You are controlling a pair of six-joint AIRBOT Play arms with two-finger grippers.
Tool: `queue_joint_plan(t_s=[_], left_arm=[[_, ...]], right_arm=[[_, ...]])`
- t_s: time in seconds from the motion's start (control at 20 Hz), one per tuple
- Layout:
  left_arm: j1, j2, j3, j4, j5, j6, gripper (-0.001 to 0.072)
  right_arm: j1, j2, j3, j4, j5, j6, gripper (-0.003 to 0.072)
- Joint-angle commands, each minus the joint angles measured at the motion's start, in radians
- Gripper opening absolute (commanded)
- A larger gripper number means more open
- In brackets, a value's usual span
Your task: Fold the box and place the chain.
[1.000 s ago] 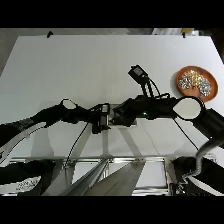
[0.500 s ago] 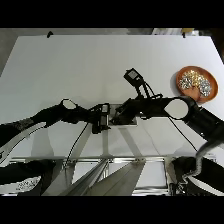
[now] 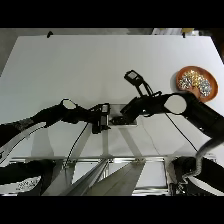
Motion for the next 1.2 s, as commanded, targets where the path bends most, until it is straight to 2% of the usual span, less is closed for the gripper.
queue_joint_plan(t_s=[0.0, 0.2, 0.35, 0.4, 0.5, 0.85, 0.95, 1.15], left_arm=[[0.000, 0.000, 0.000, 0.000, 0.000, 0.000, 0.0253], [0.000, 0.000, 0.000, 0.000, 0.000, 0.000, 0.0253], [0.000, 0.000, 0.000, 0.000, 0.000, 0.000, 0.0253], [0.000, 0.000, 0.000, 0.000, 0.000, 0.000, 0.0253], [0.000, 0.000, 0.000, 0.000, 0.000, 0.000, 0.0253], [0.000, 0.000, 0.000, 0.000, 0.000, 0.000, 0.0253], [0.000, 0.000, 0.000, 0.000, 0.000, 0.000, 0.0253], [0.000, 0.000, 0.000, 0.000, 0.000, 0.000, 0.0253]], right_arm=[[-0.106, 0.050, 0.035, -0.123, 0.027, 0.019, 0.0188], [-0.269, -0.002, 0.035, -0.324, 0.074, 0.124, 0.0187], [-0.375, -0.098, 0.035, -0.340, 0.069, 0.130, 0.0189], [-0.402, -0.135, 0.035, -0.340, 0.064, 0.128, 0.0225], [-0.430, -0.204, 0.035, -0.339, 0.067, 0.119, 0.0421], [-0.431, -0.353, 0.035, -0.318, 0.070, 0.039, 0.0386], [-0.420, -0.370, 0.035, -0.298, 0.066, -0.018, 0.0322], [-0.386, -0.371, 0.035, -0.252, -0.001, -0.080, 0.0317]])
